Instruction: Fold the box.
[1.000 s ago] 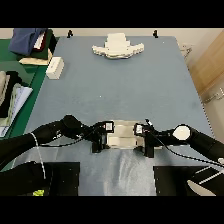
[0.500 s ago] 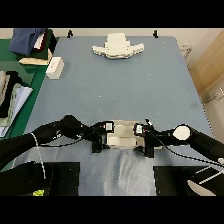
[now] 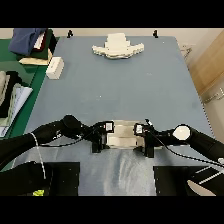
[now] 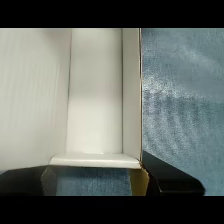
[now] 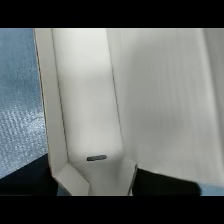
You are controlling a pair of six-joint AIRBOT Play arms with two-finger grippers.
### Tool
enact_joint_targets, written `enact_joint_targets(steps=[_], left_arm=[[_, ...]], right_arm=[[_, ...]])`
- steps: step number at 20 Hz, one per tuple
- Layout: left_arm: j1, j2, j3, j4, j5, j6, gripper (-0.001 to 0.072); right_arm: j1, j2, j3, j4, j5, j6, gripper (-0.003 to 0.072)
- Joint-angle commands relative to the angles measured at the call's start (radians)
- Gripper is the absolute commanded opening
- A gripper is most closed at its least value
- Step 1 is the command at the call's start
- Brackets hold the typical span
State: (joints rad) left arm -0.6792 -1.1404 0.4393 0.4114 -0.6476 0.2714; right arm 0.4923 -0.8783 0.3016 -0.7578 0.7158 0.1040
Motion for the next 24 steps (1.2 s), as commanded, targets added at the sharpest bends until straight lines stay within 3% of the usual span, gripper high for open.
enact_joint_targets(steps=[1, 6, 11, 18, 24], left_arm=[[0.0, 0.0, 0.001, 0.0, 0.002, 0.0, 0.0412], [0.0, 0.0, 0.001, 0.0, 0.002, 0.0, 0.0412], [0.0, 0.0, 0.001, 0.0, 0.002, 0.0, 0.0412], [0.0, 0.0, 0.001, -0.001, 0.002, 0.0, 0.0412], [0.0, 0.0, 0.001, 0.0, 0.002, 0.0, 0.0412]], right_arm=[[0.0, 0.003, 0.019, 0.025, -0.028, -0.007, 0.072], [0.0, 0.07, 0.024, 0.053, -0.006, -0.006, 0.072], [0.0, 0.105, 0.023, -0.18, 0.069, 0.084, 0.072], [-0.001, 0.115, 0.023, -0.25, 0.148, 0.161, 0.072], [-0.026, 0.298, 0.024, -0.252, 0.303, 0.222, 0.0709]])
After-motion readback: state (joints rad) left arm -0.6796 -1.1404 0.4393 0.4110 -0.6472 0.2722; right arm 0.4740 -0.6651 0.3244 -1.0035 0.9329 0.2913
